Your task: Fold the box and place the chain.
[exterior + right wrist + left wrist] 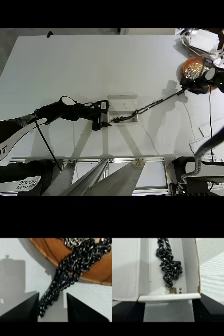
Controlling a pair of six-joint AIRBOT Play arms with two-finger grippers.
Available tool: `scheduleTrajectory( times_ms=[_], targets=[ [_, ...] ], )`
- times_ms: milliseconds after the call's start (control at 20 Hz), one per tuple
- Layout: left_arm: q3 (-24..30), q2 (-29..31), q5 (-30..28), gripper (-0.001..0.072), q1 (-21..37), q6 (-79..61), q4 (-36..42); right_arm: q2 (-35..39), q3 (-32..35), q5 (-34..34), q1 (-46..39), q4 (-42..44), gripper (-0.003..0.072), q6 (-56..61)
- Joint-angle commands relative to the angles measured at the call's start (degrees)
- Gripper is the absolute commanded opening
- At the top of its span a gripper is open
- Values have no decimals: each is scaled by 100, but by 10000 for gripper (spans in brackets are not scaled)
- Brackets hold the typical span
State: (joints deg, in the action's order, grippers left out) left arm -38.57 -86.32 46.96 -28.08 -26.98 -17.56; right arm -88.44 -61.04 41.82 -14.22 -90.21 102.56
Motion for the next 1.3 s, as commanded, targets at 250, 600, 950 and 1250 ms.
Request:
scheduleTrajectory(
  times_ms=[250,600,950,1250],
  targets=[
    [-2,4,0,208,2,-2,-2,24,-2,-284,0,7,18,195],
    [-2,4,-2,208,2,0,-2,1834,-2,1261,704,68,18,-1058],
    [-2,4,0,208,2,0,-2,4207,-2,2092,2144,404,17,-1132],
    [-2,2,0,208,2,0,-2,5425,-2,2092,3425,1064,17,-1134]
  ],
)
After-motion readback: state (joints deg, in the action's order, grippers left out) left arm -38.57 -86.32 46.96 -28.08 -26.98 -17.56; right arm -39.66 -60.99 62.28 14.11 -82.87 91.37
